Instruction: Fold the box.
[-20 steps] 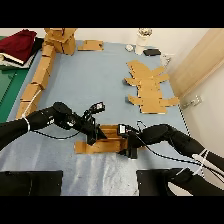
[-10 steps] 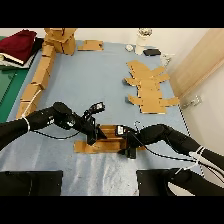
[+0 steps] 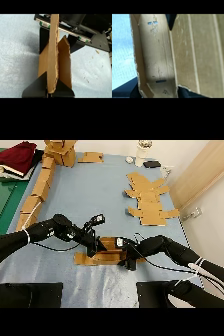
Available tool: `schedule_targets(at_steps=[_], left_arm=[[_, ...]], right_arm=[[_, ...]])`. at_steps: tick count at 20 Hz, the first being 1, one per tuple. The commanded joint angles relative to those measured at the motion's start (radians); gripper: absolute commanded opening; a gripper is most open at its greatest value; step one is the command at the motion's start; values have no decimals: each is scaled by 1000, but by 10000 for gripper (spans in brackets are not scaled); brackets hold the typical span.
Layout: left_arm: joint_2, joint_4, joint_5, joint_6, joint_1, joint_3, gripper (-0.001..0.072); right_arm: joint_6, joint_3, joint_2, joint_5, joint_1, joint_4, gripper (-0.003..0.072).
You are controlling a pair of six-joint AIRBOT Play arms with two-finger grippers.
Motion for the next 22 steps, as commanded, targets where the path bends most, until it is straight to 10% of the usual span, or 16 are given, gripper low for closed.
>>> schedule_targets(at_steps=[1, 22], left_arm=[[1, 0, 0, 0, 0, 0, 13], [1, -51, 39, -66, 0, 0, 13]], right_arm=[[0, 1, -1, 1, 0, 2, 505], [1, 1, -1, 3, 0, 6, 505]])
